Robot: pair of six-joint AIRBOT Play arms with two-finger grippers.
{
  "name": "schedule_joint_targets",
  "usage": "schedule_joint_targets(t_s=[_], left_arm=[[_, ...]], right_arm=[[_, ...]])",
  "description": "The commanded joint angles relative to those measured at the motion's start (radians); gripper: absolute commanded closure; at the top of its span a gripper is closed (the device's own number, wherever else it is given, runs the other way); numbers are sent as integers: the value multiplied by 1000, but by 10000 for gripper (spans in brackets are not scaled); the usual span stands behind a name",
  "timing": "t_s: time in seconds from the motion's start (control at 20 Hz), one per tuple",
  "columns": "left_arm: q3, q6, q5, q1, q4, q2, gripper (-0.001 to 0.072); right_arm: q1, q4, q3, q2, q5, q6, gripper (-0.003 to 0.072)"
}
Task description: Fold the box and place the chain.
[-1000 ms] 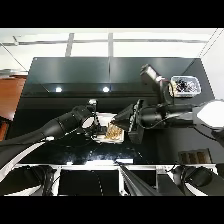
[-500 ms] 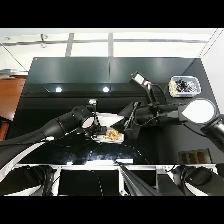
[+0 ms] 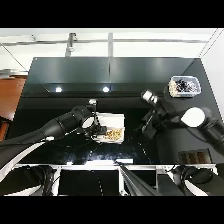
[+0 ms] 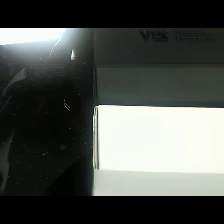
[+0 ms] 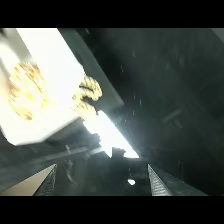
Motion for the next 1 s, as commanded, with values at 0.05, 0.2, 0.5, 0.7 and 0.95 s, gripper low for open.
schedule_joint_targets(t_s=[0.05, 0.2, 0.5, 0.7, 0.95], left_arm=[[1, 0, 0, 0, 1, 0, 678], [1, 0, 0, 0, 0, 0, 678], [1, 0, -2, 0, 0, 0, 678], [1, 0, -2, 0, 0, 0, 677], [1, 0, -4, 0, 0, 0, 678]], right_arm=[[100, 19, -176, -1, -294, -235, -20], [157, 76, -190, -35, -350, -360, -12], [164, 423, -190, -143, -389, -723, 225], [164, 446, -189, -200, -422, -755, 228], [164, 493, -186, -245, -466, -766, 330]])
